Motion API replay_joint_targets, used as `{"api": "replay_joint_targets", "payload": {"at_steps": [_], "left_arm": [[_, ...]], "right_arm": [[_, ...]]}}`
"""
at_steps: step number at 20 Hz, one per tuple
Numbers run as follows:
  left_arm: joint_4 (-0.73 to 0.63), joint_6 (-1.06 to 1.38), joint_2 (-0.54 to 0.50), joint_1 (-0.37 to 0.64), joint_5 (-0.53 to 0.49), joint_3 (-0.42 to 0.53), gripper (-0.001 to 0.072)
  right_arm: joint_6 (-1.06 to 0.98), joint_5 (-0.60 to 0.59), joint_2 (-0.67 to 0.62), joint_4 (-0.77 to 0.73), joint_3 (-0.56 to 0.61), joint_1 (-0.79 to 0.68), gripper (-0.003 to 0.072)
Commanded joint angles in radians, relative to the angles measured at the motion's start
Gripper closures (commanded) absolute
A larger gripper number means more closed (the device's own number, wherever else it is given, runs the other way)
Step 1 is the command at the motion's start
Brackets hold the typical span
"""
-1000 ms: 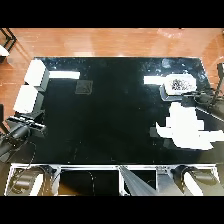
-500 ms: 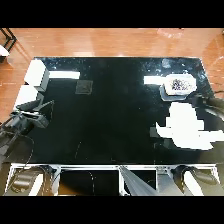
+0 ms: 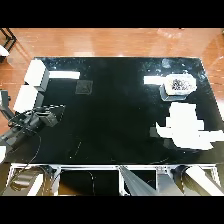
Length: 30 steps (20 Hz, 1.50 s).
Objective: Fold the box and place the chain.
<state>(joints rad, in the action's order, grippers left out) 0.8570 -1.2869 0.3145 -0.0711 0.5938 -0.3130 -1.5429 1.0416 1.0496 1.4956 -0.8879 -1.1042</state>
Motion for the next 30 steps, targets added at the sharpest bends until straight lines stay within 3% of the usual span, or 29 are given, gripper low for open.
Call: {"api": "replay_joint_targets", "payload": {"at_steps": [1, 4, 8, 12, 29, 30], "left_arm": [[-0.007, 0.000, 0.063, 0.000, 0.021, -0.002, 0.0088], [-0.005, 0.000, 0.136, 0.000, 0.034, -0.006, 0.0088], [0.011, 0.016, 0.205, 0.002, 0.034, -0.015, 0.0087], [0.023, 0.023, 0.208, 0.002, 0.036, -0.015, 0.0087], [0.021, 0.023, 0.208, 0.001, 0.034, -0.015, 0.0087], [0.021, 0.023, 0.208, 0.001, 0.035, -0.015, 0.0087]], "right_arm": [[0.328, 0.145, 0.141, -0.192, -0.056, -0.127, -0.0012], [0.431, 0.213, 0.270, -0.344, -0.109, -0.149, -0.0012], [0.497, 0.533, 0.537, -0.399, -0.268, -0.150, -0.0012], [0.497, 0.577, 0.660, -0.396, -0.282, -0.133, -0.0012], [0.564, 0.605, 0.689, -0.465, -0.280, -0.075, -0.0010], [0.564, 0.605, 0.689, -0.454, -0.280, -0.070, 0.0021]]}}
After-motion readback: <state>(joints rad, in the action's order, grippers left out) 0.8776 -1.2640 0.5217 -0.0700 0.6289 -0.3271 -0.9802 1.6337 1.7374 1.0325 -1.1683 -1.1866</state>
